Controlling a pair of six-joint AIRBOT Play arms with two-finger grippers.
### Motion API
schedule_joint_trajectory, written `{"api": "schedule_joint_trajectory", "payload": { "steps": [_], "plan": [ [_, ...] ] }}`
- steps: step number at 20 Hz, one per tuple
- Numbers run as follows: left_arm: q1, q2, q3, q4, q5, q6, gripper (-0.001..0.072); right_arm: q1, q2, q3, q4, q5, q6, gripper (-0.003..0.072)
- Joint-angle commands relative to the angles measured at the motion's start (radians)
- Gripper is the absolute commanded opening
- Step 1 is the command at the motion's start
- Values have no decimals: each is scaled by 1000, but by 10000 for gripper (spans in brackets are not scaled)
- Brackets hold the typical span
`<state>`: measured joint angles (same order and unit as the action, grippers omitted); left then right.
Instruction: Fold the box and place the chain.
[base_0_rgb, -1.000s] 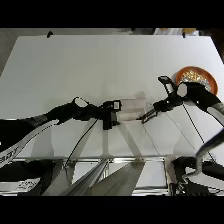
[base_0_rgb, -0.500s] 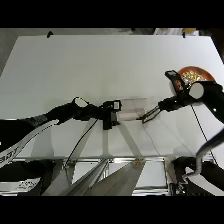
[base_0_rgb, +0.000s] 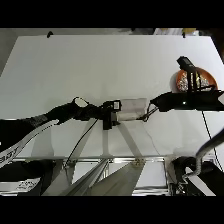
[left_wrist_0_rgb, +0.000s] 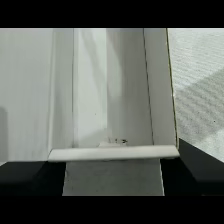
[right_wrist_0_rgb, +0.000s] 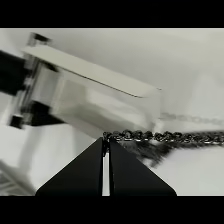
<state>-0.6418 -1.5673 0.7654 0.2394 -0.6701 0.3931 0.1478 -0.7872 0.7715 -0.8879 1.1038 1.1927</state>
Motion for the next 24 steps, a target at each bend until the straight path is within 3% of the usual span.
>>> {"api": "schedule_joint_trajectory", "payload": {
  "steps": [1, 6, 14, 16, 18, 21, 23, 24],
  "plan": [
    [0, 0, 0, 0, 0, 0, 208, 64, 23, 1, 181, -32, -76, 10],
    [0, 0, 0, 0, 0, 0, 208, 248, 18, 0, 80, -172, -63, 10],
    [0, 0, 0, 0, 0, 0, 208, 271, -148, 0, -69, -145, -14, 18],
    [0, 0, 0, 0, 0, 0, 208, 270, -173, 0, -89, -120, -11, 124],
    [0, 0, 0, 0, 0, 0, 208, 270, -166, 2, -85, -117, -12, 136],
    [0, 0, 0, 0, 0, 0, 208, 187, -160, 56, -85, -45, -11, 124],
    [0, 0, 0, 0, 0, 0, 208, 64, -160, 100, -92, 6, -12, 18],
    [0, 0, 0, 0, 0, 0, 208, -2, -160, 107, -106, 11, -12, 11]
  ]
}}
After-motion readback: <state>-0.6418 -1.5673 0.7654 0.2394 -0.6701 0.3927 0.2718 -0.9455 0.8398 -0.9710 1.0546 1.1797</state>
